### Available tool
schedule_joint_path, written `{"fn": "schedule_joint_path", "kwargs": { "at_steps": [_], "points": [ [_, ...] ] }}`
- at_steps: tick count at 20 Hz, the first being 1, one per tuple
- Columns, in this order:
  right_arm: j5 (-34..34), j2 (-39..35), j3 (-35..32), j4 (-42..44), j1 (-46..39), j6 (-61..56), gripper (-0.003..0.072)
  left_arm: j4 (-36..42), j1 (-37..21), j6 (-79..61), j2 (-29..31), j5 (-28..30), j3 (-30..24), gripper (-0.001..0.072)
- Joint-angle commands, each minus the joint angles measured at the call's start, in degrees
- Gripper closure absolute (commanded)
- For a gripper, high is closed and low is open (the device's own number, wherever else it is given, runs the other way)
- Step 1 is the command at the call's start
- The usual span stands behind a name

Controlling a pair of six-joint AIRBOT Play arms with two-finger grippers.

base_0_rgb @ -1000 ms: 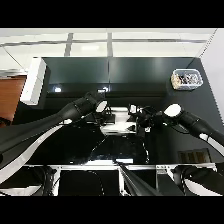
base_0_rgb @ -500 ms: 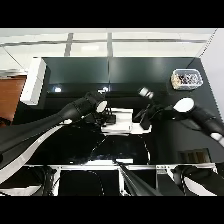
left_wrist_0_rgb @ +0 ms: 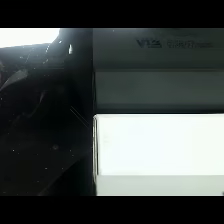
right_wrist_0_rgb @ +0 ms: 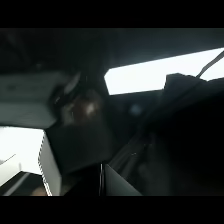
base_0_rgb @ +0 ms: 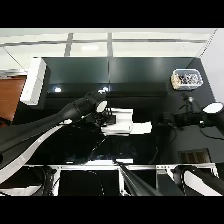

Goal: Fold the box and place the chain.

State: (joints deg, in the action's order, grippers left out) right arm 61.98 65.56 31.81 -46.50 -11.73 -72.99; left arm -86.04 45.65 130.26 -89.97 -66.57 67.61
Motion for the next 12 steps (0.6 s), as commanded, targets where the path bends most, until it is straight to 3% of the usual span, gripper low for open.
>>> {"fn": "schedule_joint_path", "kwargs": {
  "at_steps": [1, 4, 6, 7, 8, 10, 11, 12],
  "points": [
    [-1.5, 7.2, -2.5, 7.9, 5.7, 0.5, 0.0664, 0.0, 0.0, 0.0, 0.0, 0.0, 0.1, 0.0679],
    [-1.4, 10.7, -2.1, 18.1, 13.3, 11.2, 0.0664, 0.0, 0.0, 0.0, 0.0, -0.1, 0.1, 0.0679],
    [-1.9, 10.8, -0.6, 17.9, 15.6, 12.0, 0.0649, 0.0, 0.0, 0.0, 0.0, -0.1, 0.1, 0.0679],
    [-1.3, 10.8, 0.4, 17.9, 15.6, 12.0, 0.0528, 0.0, 0.0, 0.0, 0.0, -0.1, 0.1, 0.0679],
    [0.2, 10.8, 1.6, 17.9, 15.5, 12.6, 0.0328, 0.0, 0.0, 0.0, 0.0, -0.1, 0.1, 0.0679],
    [5.2, 10.8, 4.9, 17.9, 15.6, 15.8, 0.0234, 0.0, 0.0, 0.0, 0.0, -0.1, 0.1, 0.0679],
    [7.3, 10.8, 6.5, 17.9, 15.8, 15.8, 0.0137, 0.0, 0.0, 0.0, 0.0, -0.1, 0.1, 0.0679],
    [8.6, 10.8, 7.8, 17.7, 16.0, 15.8, 0.0107, 0.0, 0.0, 0.0, 0.0, -0.1, 0.1, 0.0679]
  ]
}}
